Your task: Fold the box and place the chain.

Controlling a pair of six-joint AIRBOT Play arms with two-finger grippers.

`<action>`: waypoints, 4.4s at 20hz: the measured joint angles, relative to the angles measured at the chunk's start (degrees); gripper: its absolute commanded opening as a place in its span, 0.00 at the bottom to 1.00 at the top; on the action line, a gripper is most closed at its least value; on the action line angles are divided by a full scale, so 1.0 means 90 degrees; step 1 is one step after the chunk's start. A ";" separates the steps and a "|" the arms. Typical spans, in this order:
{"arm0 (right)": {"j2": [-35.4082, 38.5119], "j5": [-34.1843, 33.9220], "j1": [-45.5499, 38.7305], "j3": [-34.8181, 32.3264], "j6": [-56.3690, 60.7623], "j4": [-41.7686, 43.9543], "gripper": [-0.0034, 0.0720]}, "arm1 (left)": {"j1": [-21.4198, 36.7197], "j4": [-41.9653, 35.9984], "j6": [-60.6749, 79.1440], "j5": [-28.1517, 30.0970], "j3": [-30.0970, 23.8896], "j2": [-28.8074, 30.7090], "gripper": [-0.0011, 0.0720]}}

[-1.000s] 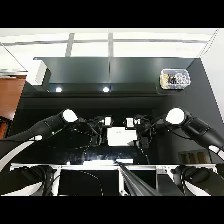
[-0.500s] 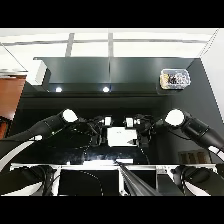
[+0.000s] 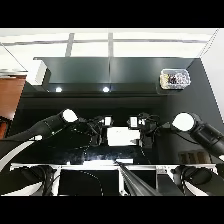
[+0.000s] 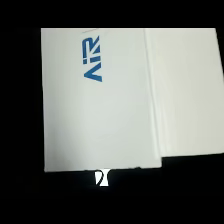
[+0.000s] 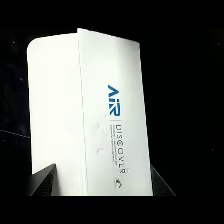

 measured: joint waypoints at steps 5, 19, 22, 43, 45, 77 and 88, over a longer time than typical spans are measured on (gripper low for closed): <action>0.0126 -0.0430 -0.0039 -0.0423 -0.0420 0.0685 0.98 | 0.0000 0.0000 0.0000 0.0000 0.0000 0.0000 0.57; 0.0158 -0.0843 0.0328 -0.0593 -0.0685 0.0529 0.98 | 0.0000 0.0000 0.0002 0.0007 0.0000 0.0000 0.57; 0.0158 -0.1003 0.0345 -0.0593 -0.0685 0.0495 0.98 | 0.0000 0.0000 0.0002 0.0010 0.0000 0.0000 0.57; 0.0158 -0.1188 0.0367 -0.0593 -0.0687 0.0342 0.35 | 0.0005 -0.0010 -0.0002 0.0039 0.0000 0.0000 0.57; 0.0158 -0.1146 0.0367 -0.0593 -0.0687 0.0367 0.34 | 0.0005 0.0005 0.0012 0.0032 0.0000 0.0000 0.57; 0.0163 -0.0906 0.0367 -0.0347 -0.0648 0.0665 0.21 | 0.0005 0.0005 0.0012 0.0007 0.0002 0.0002 0.57; 0.0175 -0.0838 0.0367 -0.0335 -0.0612 0.0627 0.22 | 0.0000 0.0005 0.0010 -0.0005 0.0002 0.0000 0.57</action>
